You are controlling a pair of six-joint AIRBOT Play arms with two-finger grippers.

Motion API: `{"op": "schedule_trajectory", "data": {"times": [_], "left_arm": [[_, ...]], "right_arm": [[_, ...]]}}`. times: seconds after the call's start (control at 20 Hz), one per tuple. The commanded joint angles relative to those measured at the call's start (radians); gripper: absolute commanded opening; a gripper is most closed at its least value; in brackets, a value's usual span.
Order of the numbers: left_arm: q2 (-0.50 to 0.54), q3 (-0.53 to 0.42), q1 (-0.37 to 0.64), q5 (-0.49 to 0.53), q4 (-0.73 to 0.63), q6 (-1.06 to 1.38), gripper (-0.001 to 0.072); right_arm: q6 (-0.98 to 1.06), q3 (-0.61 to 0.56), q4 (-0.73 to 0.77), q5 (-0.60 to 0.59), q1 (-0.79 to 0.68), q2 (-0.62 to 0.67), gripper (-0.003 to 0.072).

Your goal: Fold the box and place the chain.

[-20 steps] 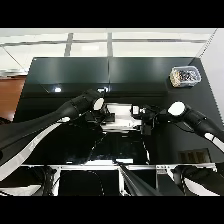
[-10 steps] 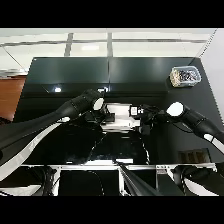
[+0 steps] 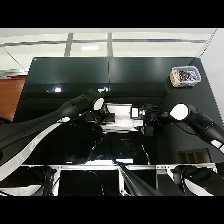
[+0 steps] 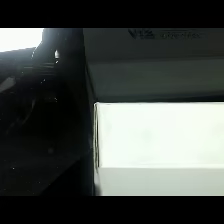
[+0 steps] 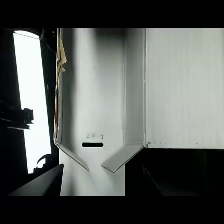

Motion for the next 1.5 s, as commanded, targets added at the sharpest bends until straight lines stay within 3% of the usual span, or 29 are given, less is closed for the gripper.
{"op": "schedule_trajectory", "data": {"times": [0.0, 0.4, 0.45, 0.55, 0.6, 0.65, 1.1, 1.15, 1.2, 1.25, 1.3, 1.35, 1.4, 1.45], "left_arm": [[0.000, 0.001, 0.000, 0.002, 0.000, 0.000, 0.0027], [0.000, 0.001, 0.000, 0.006, 0.000, 0.000, 0.0027], [0.000, 0.001, 0.000, 0.006, 0.000, 0.000, 0.0027], [0.000, 0.001, 0.000, 0.006, 0.000, 0.000, 0.0027], [0.000, 0.001, 0.000, 0.006, 0.000, 0.000, 0.0027], [0.000, 0.001, 0.000, 0.006, 0.000, 0.000, 0.0027], [0.000, 0.001, 0.000, 0.005, 0.000, 0.000, 0.0027], [0.000, 0.001, 0.000, 0.005, -0.002, 0.000, 0.0027], [0.000, 0.001, 0.000, 0.005, -0.003, 0.000, 0.0027], [0.000, 0.001, 0.000, 0.006, -0.003, 0.000, 0.0027], [0.000, 0.001, 0.000, 0.006, -0.003, 0.000, 0.0027], [0.000, 0.001, 0.000, 0.005, -0.003, 0.000, 0.0027], [0.000, 0.001, 0.000, 0.005, -0.003, 0.000, 0.0027], [0.000, 0.001, 0.000, 0.005, -0.003, 0.000, 0.0028]], "right_arm": [[0.018, 0.001, -0.023, -0.072, 0.044, -0.005, 0.0544], [0.045, 0.001, -0.057, -0.106, 0.051, -0.050, 0.0532], [0.045, 0.001, -0.043, -0.093, 0.051, -0.050, 0.0394], [0.045, 0.000, -0.007, -0.071, 0.051, -0.051, 0.0362], [0.045, 0.000, 0.018, -0.064, 0.051, -0.053, 0.0254], [0.045, 0.000, 0.042, -0.062, 0.051, -0.060, 0.0203], [0.044, 0.000, 0.188, -0.071, 0.051, -0.141, 0.0204], [0.045, 0.000, 0.190, -0.075, 0.051, -0.142, 0.0323], [0.045, 0.000, 0.188, -0.074, 0.050, -0.142, 0.0377], [0.047, 0.000, 0.188, -0.071, 0.050, -0.142, 0.0325], [0.075, 0.000, 0.186, -0.063, 0.048, -0.142, 0.0192], [0.111, 0.000, 0.186, -0.064, 0.047, -0.142, 0.0325], [0.140, 0.000, 0.185, -0.063, 0.043, -0.142, 0.0380], [0.157, 0.000, 0.184, -0.046, 0.038, -0.142, 0.0290]]}}
